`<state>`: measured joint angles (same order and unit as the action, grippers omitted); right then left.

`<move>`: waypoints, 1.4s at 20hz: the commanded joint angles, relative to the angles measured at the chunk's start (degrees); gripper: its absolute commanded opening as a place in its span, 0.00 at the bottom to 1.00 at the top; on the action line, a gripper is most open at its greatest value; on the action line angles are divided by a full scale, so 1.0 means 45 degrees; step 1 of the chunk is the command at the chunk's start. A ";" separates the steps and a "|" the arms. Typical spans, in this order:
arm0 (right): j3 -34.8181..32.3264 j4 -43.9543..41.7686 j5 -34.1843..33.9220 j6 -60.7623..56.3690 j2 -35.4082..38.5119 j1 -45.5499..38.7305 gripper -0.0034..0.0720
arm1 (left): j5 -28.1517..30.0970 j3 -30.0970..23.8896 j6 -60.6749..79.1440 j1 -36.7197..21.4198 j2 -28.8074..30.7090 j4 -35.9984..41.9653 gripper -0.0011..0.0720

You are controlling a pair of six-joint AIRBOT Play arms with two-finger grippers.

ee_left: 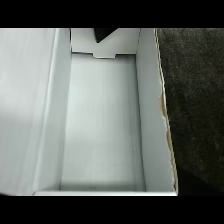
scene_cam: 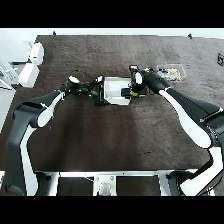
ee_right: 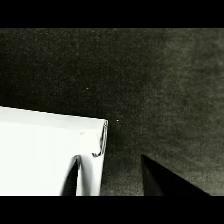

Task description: Fold the box and place the chain.

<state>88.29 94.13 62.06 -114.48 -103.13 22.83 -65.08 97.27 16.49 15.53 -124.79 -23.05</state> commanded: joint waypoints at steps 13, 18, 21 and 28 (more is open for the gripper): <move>0.0947 0.0296 0.0617 -0.1001 -0.0719 0.0525 0.47 | 0.0000 0.0000 0.0000 -0.0015 0.0010 0.0000 0.40; 0.1214 0.0335 0.0617 -0.1146 -0.1025 0.0525 0.20 | 0.0000 0.0000 0.0005 -0.0015 0.0010 0.0000 0.40; 0.1253 0.0345 0.0612 -0.1137 -0.1088 0.0597 0.05 | 0.0019 0.0000 0.0005 -0.0015 0.0010 -0.0005 0.40; 0.1569 0.0559 0.0797 -0.1141 -0.1015 0.0763 0.37 | 0.0034 0.0000 0.0010 -0.0015 0.0010 -0.0005 0.40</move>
<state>94.83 96.29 64.88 -119.42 -108.01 26.17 -64.97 97.27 16.47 15.42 -124.79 -23.07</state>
